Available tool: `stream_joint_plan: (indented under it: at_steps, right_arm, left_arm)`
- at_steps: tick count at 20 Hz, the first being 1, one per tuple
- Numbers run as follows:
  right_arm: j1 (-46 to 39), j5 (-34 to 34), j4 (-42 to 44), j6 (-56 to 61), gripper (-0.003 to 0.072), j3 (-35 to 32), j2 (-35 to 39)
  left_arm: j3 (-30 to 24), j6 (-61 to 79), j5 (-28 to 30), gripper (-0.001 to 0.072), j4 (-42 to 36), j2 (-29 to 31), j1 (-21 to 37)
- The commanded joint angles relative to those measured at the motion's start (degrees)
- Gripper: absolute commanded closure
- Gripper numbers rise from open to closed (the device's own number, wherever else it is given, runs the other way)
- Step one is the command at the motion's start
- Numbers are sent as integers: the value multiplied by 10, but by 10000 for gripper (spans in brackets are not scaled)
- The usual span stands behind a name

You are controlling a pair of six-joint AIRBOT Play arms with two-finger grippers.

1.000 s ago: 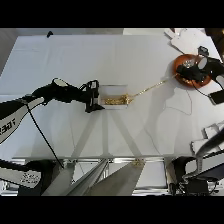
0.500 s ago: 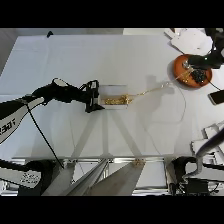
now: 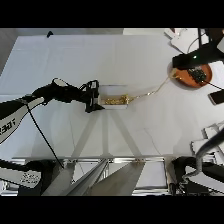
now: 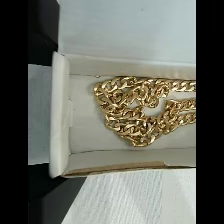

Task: Fold the box and place the chain.

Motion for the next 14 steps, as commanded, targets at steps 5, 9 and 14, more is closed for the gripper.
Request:
stream_joint_plan:
  at_steps: [5, 9, 14]
  right_arm:
    - [168, 18, 35, -1, 675, 0, 8]
    - [235, -8, 55, -1, 675, 0, 8]
    - [282, -84, 75, -2, 675, 0, -14]
  left_arm:
    - [0, 0, 0, 496, 0, 0, 0]
    - [0, 0, 0, 496, 0, 0, 0]
    - [0, 0, 0, 496, 0, 0, 0]
